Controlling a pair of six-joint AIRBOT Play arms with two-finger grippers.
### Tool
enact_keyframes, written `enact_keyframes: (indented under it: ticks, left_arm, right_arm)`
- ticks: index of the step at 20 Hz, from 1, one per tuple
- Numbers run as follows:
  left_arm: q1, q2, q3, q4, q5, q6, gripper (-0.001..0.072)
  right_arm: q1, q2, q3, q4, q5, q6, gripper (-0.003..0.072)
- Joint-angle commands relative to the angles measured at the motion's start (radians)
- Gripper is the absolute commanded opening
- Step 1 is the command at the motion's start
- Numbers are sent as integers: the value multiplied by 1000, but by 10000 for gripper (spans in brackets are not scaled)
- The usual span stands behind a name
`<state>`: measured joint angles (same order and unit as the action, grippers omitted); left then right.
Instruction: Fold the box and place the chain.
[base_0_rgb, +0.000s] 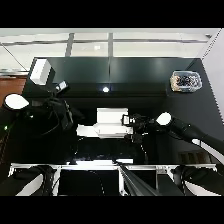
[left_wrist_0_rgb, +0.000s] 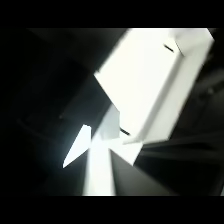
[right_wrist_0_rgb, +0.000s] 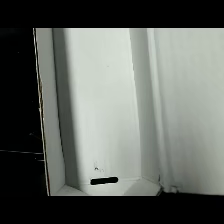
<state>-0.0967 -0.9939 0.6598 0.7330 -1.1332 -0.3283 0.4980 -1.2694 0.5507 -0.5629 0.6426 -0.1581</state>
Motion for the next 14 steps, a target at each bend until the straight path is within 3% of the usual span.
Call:
enact_keyframes:
  ticks: [1, 2, 7, 11, 14]
  left_arm:
    - [-21, 15, -53, 14, -18, 124, 680]
    - [-51, 15, -69, 26, 40, 155, 720]
    - [-236, -11, -103, 94, 266, 254, 712]
    - [-327, -92, -103, 91, 304, 254, 692]
    - [-352, -131, -103, 87, 314, 249, 603]
  right_arm:
    - [1, -1, 0, 1, 0, 1, 179]
    - [1, -1, 0, 1, 0, 1, 179]
    - [1, -1, 0, 1, 0, 1, 179]
    - [1, -1, 0, 0, 0, 1, 179]
    - [1, -1, 0, 1, 0, 1, 179]
